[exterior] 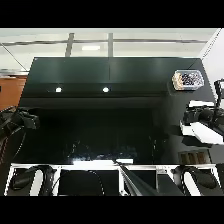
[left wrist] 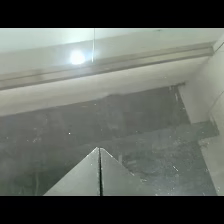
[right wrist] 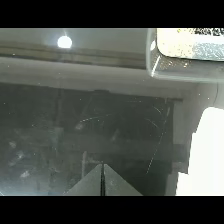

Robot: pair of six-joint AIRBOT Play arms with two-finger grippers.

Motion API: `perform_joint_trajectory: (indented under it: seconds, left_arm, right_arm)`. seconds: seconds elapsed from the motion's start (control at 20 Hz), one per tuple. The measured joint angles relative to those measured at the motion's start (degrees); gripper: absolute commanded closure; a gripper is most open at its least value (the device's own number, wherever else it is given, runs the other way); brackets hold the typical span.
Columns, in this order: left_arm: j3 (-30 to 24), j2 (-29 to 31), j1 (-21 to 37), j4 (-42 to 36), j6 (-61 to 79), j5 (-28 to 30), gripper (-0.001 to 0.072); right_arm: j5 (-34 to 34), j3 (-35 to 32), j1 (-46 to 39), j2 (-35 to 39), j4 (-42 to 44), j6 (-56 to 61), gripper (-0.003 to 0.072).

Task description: Fold the box and place the chain.

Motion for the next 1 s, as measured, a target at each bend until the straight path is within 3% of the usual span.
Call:
perform_joint_trajectory:
  seconds: [0.3,0.55,0.6,0.65,0.7,0.75,0.8,1.0]
  left_arm:
    - [-0.02,0.00,0.00,-0.02,0.00,2.93,0.0680]
    - [-0.46,-0.17,0.00,-2.21,-0.02,4.26,0.0675]
    - [-0.87,-0.39,0.00,-3.96,-0.02,4.44,0.0543]
    - [-1.49,-0.85,-0.02,-6.34,-0.02,4.42,0.0221]
    - [-2.21,-1.55,-0.04,-9.05,-0.02,4.48,0.0008]
    - [-2.89,-2.38,-0.17,-11.47,-0.20,4.48,0.0008]
    - [-3.39,-3.41,-0.39,-13.57,-0.20,4.55,0.0008]
    - [-4.07,-8.76,-2.19,-18.64,0.42,4.90,0.0008]
  right_arm:
    - [-4.09,0.00,0.00,0.00,-0.07,0.00,0.0668]
    - [-11.10,-0.09,0.00,-0.22,6.51,0.00,0.0668]
    - [-11.74,-0.24,0.00,-0.55,7.43,0.00,0.0667]
    - [-12.50,-0.48,0.00,-1.03,8.31,0.02,0.0666]
    - [-12.90,-0.74,0.00,-1.81,8.79,0.02,0.0530]
    - [-13.22,-0.94,0.00,-2.89,9.27,0.02,0.0134]
    - [-13.70,-1.09,0.00,-4.35,9.81,0.07,-0.0034]
    - [-12.33,-1.36,0.00,-11.87,15.85,0.07,-0.0034]
